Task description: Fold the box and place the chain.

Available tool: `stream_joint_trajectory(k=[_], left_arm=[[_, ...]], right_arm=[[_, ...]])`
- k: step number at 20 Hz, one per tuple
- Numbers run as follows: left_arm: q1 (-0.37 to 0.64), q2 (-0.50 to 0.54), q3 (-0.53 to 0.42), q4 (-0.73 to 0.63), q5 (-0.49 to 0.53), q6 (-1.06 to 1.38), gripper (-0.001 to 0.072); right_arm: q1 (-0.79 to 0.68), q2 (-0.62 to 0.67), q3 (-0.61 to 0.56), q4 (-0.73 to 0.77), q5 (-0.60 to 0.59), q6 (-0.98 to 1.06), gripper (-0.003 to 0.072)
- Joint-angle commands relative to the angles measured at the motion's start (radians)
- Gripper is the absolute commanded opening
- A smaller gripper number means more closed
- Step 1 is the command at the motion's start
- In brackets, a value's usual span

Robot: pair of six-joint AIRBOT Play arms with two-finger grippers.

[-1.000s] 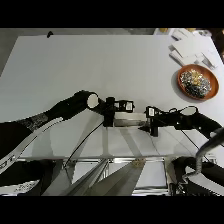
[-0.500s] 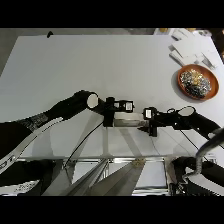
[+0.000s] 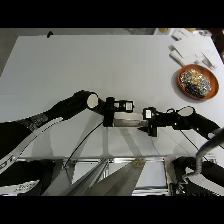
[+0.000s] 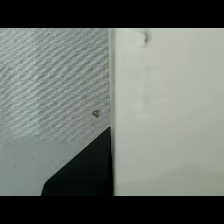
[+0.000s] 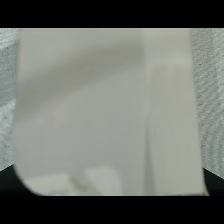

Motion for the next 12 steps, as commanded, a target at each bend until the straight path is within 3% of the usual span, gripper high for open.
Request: stream_joint_trajectory(k=[1,9,10,12], left_arm=[[0.000,0.000,0.000,0.000,0.002,0.000,0.0011],[0.000,0.000,0.000,-0.003,0.001,0.000,0.0011],[0.000,0.001,0.000,-0.003,-0.003,0.000,0.0045],[0.002,0.010,0.000,0.025,-0.015,0.000,0.0308]], right_arm=[[0.001,0.000,0.000,0.001,-0.001,0.002,0.0337],[0.001,0.000,0.000,0.001,-0.001,0.002,0.0337],[0.001,0.000,0.000,0.001,-0.001,0.002,0.0337],[0.001,0.000,0.000,0.001,-0.001,0.002,0.0337]])
